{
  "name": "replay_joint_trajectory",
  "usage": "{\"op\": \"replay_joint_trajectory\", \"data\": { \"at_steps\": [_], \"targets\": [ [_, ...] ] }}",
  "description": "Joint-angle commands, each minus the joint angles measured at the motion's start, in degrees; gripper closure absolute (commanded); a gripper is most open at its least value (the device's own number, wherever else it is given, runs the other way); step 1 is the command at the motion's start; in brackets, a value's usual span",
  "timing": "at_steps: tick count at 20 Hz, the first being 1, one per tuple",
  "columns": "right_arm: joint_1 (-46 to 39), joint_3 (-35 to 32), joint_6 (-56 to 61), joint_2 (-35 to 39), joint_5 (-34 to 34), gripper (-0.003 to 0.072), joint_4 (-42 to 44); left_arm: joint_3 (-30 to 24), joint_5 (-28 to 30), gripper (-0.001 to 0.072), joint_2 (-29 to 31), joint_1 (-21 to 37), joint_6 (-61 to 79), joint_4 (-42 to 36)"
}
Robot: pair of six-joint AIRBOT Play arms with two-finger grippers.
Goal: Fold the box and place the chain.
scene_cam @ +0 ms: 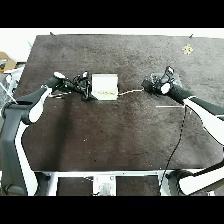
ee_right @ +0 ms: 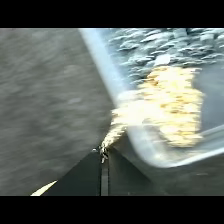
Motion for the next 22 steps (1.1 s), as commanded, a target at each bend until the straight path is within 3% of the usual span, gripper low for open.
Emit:
{"op": "replay_joint_trajectory", "data": {
  "at_steps": [1,5,9,17,22],
  "targets": [
    [3.2,0.1,-3.1,5.5,1.1,0.0685,-0.2,0.0,0.0,0.0319,0.0,0.0,0.0,0.0],
    [9.7,0.1,-5.0,15.2,0.8,0.0685,-1.2,0.0,0.0,0.0318,0.0,0.0,0.0,0.0],
    [16.8,0.1,-5.0,20.5,-4.5,0.0685,-2.1,0.0,0.0,0.0319,0.0,0.0,0.0,0.0],
    [25.8,0.2,-4.7,21.2,-18.3,0.0685,-1.9,0.0,0.0,0.0318,0.0,0.0,0.0,0.0],
    [27.0,0.5,-4.7,20.5,-15.1,0.0685,-1.9,0.0,0.0,0.0319,0.0,0.0,0.0,0.0]
  ]
}}
